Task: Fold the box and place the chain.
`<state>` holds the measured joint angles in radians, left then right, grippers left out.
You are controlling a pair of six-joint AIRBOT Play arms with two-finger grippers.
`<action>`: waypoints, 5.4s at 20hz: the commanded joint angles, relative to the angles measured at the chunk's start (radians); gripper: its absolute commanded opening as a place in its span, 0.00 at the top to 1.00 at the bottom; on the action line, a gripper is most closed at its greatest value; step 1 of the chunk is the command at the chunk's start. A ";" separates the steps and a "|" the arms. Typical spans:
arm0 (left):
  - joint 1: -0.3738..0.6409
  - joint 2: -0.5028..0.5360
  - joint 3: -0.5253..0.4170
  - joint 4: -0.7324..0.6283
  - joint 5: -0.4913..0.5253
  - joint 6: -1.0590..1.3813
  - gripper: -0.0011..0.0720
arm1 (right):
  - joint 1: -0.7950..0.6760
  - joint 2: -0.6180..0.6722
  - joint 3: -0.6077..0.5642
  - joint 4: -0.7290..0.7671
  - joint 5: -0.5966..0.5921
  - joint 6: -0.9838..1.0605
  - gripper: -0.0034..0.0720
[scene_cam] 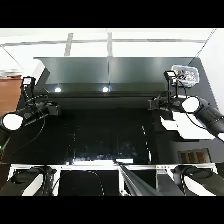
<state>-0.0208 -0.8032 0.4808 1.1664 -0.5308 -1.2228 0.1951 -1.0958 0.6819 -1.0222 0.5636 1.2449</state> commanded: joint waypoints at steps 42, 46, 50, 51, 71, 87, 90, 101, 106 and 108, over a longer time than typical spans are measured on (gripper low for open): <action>-0.002 -0.033 0.001 -0.010 -0.011 0.008 0.02 | -1.317 -0.432 0.514 -0.113 0.733 -0.262 0.00; -0.002 -0.038 0.001 -0.050 -0.007 0.005 0.02 | -1.237 -0.470 0.519 -0.103 0.748 -0.417 0.29; -0.003 -0.038 0.001 -0.091 -0.025 0.004 0.02 | -1.157 -0.469 0.526 -0.090 0.805 -0.420 0.95; -0.002 -0.038 0.001 -0.093 -0.032 0.004 0.02 | -1.138 -0.461 0.528 -0.089 0.846 -0.419 0.94; -0.167 -0.330 0.228 -0.526 -0.300 0.192 0.02 | -0.182 0.353 -0.483 0.930 0.053 -0.602 0.94; -0.196 -1.026 0.684 -0.665 -1.076 0.486 0.19 | 0.001 0.353 -0.483 0.943 -0.030 -0.591 0.94; -0.213 -1.037 0.743 -0.517 -1.096 0.502 0.48 | 0.001 0.353 -0.483 0.943 -0.033 -0.591 0.94; -0.220 -0.977 0.764 -0.489 -1.015 0.511 0.95 | -0.123 0.354 -0.313 0.624 0.179 -0.591 0.00; -0.228 -0.681 0.553 -0.552 -0.792 0.788 0.95 | -0.181 0.354 -0.040 0.211 0.534 -0.636 0.00; -0.238 -0.581 0.446 -0.555 -0.650 1.008 0.95 | -0.161 0.351 -0.055 0.181 0.561 -0.723 0.00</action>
<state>-0.2501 -1.5242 1.0542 0.6357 -1.3731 -0.4858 0.0349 -0.7433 0.5755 -0.6823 0.9932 0.6071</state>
